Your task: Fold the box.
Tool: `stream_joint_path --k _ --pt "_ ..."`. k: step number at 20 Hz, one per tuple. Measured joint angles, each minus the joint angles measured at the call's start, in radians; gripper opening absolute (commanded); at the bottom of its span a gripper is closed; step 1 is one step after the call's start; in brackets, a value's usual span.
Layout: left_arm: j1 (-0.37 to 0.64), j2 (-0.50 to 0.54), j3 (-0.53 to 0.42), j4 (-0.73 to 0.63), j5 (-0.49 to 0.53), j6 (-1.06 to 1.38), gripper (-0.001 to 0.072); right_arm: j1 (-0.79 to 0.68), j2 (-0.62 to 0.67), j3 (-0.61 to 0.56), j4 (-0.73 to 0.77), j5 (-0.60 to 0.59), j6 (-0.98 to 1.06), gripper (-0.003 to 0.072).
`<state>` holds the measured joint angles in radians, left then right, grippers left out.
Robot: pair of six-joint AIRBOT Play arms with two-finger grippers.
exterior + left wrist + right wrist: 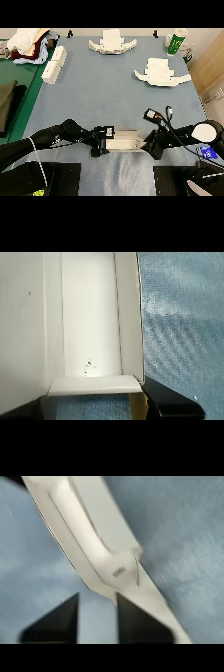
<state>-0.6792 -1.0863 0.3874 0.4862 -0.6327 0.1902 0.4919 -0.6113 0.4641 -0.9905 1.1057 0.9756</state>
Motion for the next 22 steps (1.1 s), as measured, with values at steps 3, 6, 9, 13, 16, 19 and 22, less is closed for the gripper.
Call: stream_joint_path --k 3,6,9,13,16,19,22 --pt "0.0 0.0 0.0 0.0 0.0 0.0 0.0514 0.0 -0.037 0.027 0.177 -0.105 0.193 0.0003" --pt "0.0 0.0 0.0 0.0 0.001 0.0 0.0514 0.0 -0.147 0.037 0.315 -0.282 0.288 0.0002" --pt "0.0 0.0 0.0 -0.001 0.001 -0.001 0.0514 0.0 -0.27 0.041 0.353 -0.436 0.33 0.0002" --pt "0.0 0.0 0.0 -0.002 0.002 -0.004 0.0514 0.0 -0.421 0.042 0.367 -0.506 0.333 0.0002" --pt "0.0 0.0 0.0 -0.002 0.002 -0.003 0.0514 0.003 -0.472 0.043 0.373 -0.52 0.314 0.0002" --pt "0.0 0.0 0.0 -0.002 0.002 -0.001 0.0514 0.002 -0.492 0.043 0.376 -0.526 0.303 0.0002" --pt "0.0 0.0 0.0 -0.001 0.002 -0.001 0.0514 0.002 -0.498 0.043 0.377 -0.526 0.299 0.0002"
